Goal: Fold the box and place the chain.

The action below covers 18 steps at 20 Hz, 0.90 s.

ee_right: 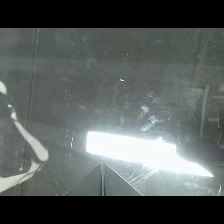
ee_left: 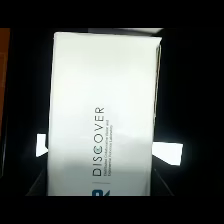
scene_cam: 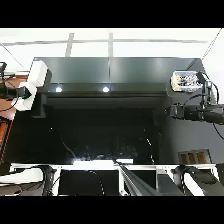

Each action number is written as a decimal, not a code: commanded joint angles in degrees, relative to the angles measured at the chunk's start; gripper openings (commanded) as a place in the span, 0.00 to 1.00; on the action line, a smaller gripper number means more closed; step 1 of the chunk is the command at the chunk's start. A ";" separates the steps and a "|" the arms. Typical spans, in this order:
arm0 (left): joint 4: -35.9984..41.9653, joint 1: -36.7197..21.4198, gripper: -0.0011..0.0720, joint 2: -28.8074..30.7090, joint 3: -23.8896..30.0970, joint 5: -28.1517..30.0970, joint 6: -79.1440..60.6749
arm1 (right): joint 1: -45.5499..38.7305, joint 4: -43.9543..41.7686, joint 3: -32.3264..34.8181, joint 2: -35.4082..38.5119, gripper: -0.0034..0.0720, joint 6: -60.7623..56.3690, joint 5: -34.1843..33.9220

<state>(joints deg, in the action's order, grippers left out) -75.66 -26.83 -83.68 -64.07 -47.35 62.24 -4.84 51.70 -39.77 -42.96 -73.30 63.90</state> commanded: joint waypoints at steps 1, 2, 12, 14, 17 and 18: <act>3.67 0.31 0.49 -4.79 -3.93 0.22 -1.60 | -0.04 0.07 0.04 0.00 0.06 -0.02 -0.63; 5.05 0.42 0.49 -5.38 -3.98 0.31 -2.51 | -0.04 0.07 0.04 0.00 0.06 -0.02 -1.09; 4.42 2.19 0.99 -3.04 -13.46 -9.97 0.07 | -0.04 1.14 0.02 0.02 0.06 0.04 0.52; 4.31 2.43 0.85 0.48 -14.78 -14.34 7.72 | 0.94 3.89 0.37 0.04 0.06 2.67 1.03; 11.17 4.13 0.05 8.61 -7.30 -16.79 3.54 | 8.44 7.43 5.01 0.39 0.06 4.90 -16.00; 13.51 5.44 0.05 12.74 -2.16 -13.92 1.97 | 11.06 10.01 6.91 0.39 0.06 4.98 -24.09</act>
<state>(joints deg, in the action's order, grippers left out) -67.85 -23.20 -78.26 -72.55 -60.86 66.15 0.86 56.90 -36.36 -42.72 -70.30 55.66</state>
